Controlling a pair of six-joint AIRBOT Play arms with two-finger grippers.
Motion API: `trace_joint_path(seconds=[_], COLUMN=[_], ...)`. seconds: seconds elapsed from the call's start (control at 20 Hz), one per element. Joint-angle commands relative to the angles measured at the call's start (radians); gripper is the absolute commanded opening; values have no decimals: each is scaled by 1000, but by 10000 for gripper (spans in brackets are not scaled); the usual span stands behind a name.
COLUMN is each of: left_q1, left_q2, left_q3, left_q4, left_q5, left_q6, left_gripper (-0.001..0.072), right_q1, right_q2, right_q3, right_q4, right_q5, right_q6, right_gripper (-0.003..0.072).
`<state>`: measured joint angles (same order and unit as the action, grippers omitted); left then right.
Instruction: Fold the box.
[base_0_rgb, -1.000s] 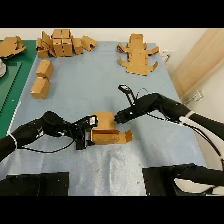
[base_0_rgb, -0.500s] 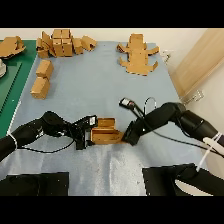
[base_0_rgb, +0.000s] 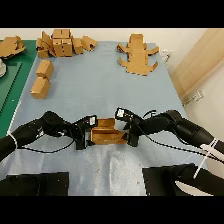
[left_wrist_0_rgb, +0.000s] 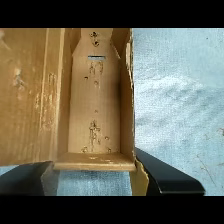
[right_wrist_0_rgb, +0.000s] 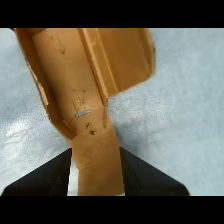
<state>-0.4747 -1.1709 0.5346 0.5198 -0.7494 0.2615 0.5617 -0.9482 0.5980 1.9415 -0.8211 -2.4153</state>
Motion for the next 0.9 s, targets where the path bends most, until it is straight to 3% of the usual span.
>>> trace_joint_path(seconds=[0.0, 0.25, 0.3, 0.85], left_q1=[1, 1, 1, 1], left_q2=[1, 1, 1, 1], left_q3=[0, 0, 0, 0], left_q4=[0, 0, 0, 0], left_q5=[0, 0, 0, 1], left_q6=[0, 0, 0, 0], left_gripper=[520, 520, 519, 519], right_q1=[6, 18, 18, 19], right_q2=[-6, -31, -31, -76], right_q3=[-3, -3, -3, -3], right_q4=[-9, -5, -11, 57], right_q5=[64, 2, -14, 52], right_q6=[-14, -14, -14, -55], right_gripper=[485, 499, 579, 579])
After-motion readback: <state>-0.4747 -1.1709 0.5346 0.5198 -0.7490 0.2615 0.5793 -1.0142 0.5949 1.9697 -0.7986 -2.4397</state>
